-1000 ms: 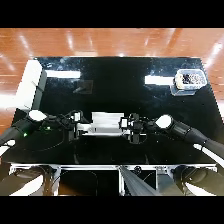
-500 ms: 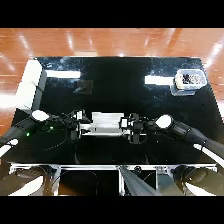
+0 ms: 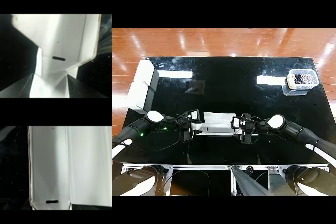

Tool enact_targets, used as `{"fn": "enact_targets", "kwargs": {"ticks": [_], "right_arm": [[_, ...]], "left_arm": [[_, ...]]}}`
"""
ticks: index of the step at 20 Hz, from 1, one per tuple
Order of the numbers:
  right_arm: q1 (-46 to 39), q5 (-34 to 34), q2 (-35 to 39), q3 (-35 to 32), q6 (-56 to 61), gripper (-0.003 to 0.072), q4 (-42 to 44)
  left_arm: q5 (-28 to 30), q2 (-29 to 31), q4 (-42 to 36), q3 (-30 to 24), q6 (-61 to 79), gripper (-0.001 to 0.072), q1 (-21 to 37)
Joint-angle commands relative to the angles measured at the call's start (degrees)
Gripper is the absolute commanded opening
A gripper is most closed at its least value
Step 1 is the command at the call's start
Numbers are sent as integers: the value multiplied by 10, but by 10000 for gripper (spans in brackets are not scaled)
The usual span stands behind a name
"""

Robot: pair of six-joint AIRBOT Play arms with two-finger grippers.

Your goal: Fold the box and place the chain.

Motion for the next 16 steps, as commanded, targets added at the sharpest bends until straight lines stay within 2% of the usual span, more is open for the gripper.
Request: {"fn": "enact_targets", "kwargs": {"ticks": [1, 5, 8, 10, 16], "right_arm": [[0, 4, -1, 0, 30, 580, -6], [0, 3, -7, 0, 30, 579, -19], [0, 3, -16, 0, 30, 579, -19], [0, 3, -16, 0, 30, 579, -19], [0, 3, -16, 0, 30, 579, -19]], "left_arm": [[-12, 0, 12, 1, -8, 538, -1], [-15, 0, 16, 0, -8, 535, -1], [-15, 0, 14, 0, -8, 492, -3], [-13, 0, 14, 0, -8, 492, -9], [20, 0, 14, 0, -8, 494, -13]]}}
